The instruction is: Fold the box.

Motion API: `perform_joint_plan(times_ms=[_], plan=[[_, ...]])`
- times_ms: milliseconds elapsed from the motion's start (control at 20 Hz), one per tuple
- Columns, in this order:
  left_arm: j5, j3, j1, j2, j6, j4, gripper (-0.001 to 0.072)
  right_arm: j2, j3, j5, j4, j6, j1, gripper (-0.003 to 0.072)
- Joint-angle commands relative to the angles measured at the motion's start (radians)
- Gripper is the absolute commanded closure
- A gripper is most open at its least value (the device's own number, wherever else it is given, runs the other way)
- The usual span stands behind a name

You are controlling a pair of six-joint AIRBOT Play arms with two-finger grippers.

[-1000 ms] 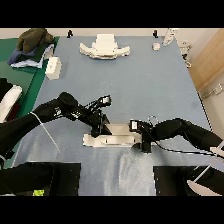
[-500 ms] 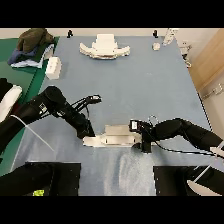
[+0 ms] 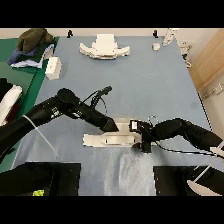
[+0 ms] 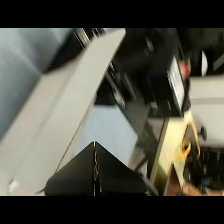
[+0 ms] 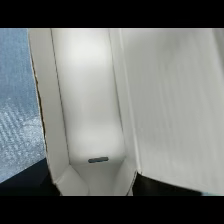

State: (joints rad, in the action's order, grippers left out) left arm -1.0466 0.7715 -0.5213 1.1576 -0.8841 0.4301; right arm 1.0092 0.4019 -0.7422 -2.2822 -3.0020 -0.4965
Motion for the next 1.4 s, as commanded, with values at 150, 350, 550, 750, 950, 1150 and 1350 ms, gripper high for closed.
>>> perform_joint_plan(times_ms=[150,350,550,750,950,1150,1350], plan=[[0.249,0.033,-0.016,0.124,-0.212,0.027,0.07,0.0,0.0,0.0,0.0,0.0,0.0,0.0157],[0.217,0.032,-0.016,0.215,-0.295,0.054,0.07,0.0,0.0,0.0,0.0,0.0,0.0,0.0157],[0.218,0.033,-0.015,0.243,-0.293,0.03,0.07,0.0,0.0,0.0,0.0,0.0,0.0,0.0157],[0.218,0.033,-0.015,0.243,-0.282,0.029,0.07,0.0,0.0,0.0,0.0,0.0,0.0,0.0157],[0.215,0.034,-0.015,0.24,-0.23,-0.001,0.07,0.0,0.0,0.0,0.0,0.0,0.0,0.0157],[0.204,0.053,-0.007,0.127,-0.084,-0.028,0.0701,0.0,0.0,0.0,0.0,0.0,0.0,0.0157],[0.159,0.053,-0.003,-0.098,-0.048,0.169,0.0701,0.0,0.0,0.0,0.0,0.0,0.0,0.0157]])
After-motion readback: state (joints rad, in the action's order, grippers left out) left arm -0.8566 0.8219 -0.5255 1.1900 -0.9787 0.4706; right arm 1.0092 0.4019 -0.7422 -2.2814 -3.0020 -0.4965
